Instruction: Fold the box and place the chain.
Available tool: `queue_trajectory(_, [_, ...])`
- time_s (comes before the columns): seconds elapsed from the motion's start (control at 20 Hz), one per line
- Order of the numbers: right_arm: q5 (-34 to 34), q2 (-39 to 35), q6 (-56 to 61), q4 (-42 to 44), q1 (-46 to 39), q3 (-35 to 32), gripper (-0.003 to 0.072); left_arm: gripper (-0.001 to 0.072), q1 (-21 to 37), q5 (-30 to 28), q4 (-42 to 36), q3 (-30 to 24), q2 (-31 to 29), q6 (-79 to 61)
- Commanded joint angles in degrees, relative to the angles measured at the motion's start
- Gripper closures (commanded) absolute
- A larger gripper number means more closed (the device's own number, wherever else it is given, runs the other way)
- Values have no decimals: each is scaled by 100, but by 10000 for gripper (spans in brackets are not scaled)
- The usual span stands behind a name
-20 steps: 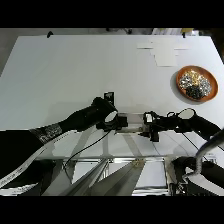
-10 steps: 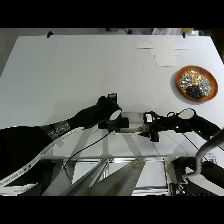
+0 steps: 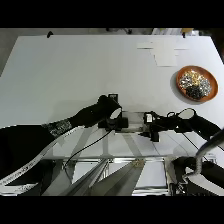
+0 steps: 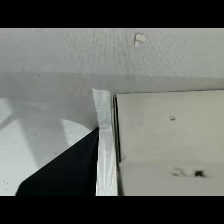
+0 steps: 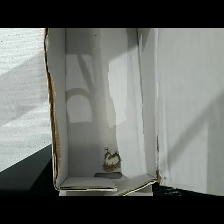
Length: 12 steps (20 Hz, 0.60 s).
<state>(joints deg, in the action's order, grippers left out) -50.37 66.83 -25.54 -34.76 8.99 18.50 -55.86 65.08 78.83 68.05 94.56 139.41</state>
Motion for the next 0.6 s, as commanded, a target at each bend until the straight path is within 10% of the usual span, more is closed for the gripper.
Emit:
queue_trajectory(0.0, [4,2,0,7,4,4,278,425,83,-13,-210,15,-59,-15])
queue_trajectory(0.15, [4,2,0,7,4,4,278,581,238,-9,-380,17,-142,-118])
queue_trajectory(0.55, [4,2,0,7,4,4,278,604,398,122,-595,17,-101,-437])
